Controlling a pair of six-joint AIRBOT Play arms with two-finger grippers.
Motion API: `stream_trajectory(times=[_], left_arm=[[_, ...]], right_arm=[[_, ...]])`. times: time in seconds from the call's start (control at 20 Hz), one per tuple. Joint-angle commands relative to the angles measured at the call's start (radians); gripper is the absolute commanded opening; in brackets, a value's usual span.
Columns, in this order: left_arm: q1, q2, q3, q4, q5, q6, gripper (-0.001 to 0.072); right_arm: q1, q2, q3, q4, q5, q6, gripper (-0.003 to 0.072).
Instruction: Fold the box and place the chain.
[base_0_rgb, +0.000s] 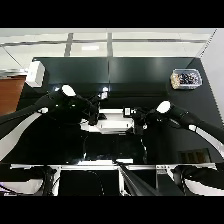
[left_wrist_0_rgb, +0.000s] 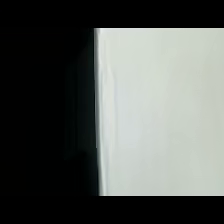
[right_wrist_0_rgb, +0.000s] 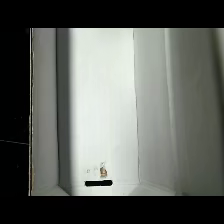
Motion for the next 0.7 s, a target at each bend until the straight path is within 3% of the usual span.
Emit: stream_trajectory(times=[0.0,0.05,0.2,0.3,0.35,0.45,0.5,0.55,0.65], left_arm=[[-0.001,0.0,0.001,-0.004,0.0,0.0,0.0026],[-0.001,0.0,0.001,-0.004,0.0,0.0,0.0026],[-0.001,0.0,0.001,-0.004,0.0,0.0,0.0027],[0.007,0.0,0.005,-0.003,-0.005,0.0,0.0033],[0.014,0.0,0.015,0.0,-0.022,0.0,0.0075],[0.034,0.01,0.045,0.001,-0.068,-0.019,0.0291],[0.045,0.023,0.06,0.009,-0.072,-0.034,0.0513],[0.056,0.038,0.075,0.035,-0.071,-0.081,0.0646],[0.082,0.082,0.104,0.143,-0.072,-0.197,0.0649]], right_arm=[[0.001,-0.005,0.0,0.006,0.0,-0.009,0.0635],[0.001,-0.005,0.0,0.005,0.0,-0.009,0.0593],[0.001,-0.005,-0.001,0.005,-0.002,-0.009,0.0592],[0.001,-0.005,0.0,0.001,-0.003,-0.009,0.0455],[0.001,-0.005,0.0,-0.002,-0.003,-0.009,0.0456],[0.001,-0.005,0.0,-0.001,-0.003,-0.009,0.0455],[0.001,-0.005,0.0,-0.001,-0.006,-0.008,0.0445],[0.001,-0.004,0.0,0.0,-0.011,-0.009,0.0411],[0.001,-0.004,0.0,0.003,-0.043,-0.008,0.0411]])
